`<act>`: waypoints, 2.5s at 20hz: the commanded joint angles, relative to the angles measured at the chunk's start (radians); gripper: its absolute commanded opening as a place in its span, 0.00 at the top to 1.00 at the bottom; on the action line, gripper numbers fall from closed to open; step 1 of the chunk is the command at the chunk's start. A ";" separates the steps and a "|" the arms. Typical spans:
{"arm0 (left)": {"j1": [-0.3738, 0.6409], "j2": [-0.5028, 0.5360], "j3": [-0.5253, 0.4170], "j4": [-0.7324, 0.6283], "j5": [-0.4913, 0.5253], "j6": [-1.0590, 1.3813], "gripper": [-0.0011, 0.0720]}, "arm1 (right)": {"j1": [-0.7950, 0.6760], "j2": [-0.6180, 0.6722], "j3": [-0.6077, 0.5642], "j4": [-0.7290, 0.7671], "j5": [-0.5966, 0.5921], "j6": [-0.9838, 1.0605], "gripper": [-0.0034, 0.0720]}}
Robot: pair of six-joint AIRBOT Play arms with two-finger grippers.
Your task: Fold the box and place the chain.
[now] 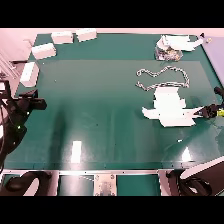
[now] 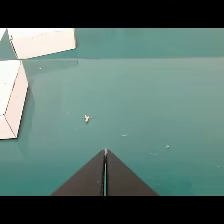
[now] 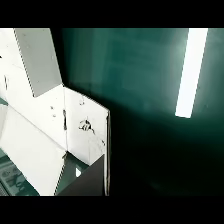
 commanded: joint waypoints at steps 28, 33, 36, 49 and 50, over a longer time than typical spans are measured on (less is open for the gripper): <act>0.000 0.001 0.000 0.000 0.000 0.000 0.96 | 0.755 0.672 -0.811 0.449 -0.789 0.137 0.95; 0.000 0.001 0.000 0.000 0.000 0.000 0.96 | 0.823 0.669 -0.809 0.449 -0.936 0.137 0.95; 0.000 0.001 0.000 0.000 0.001 0.000 0.96 | 0.834 0.644 -0.809 0.449 -0.951 0.136 0.95; 0.000 0.000 0.000 0.013 -0.141 0.013 0.16 | 0.892 0.570 -0.758 0.449 -0.965 0.066 0.95; 0.000 -0.003 0.000 0.013 -0.167 0.028 0.16 | 0.892 0.570 -0.758 0.449 -0.965 0.085 0.95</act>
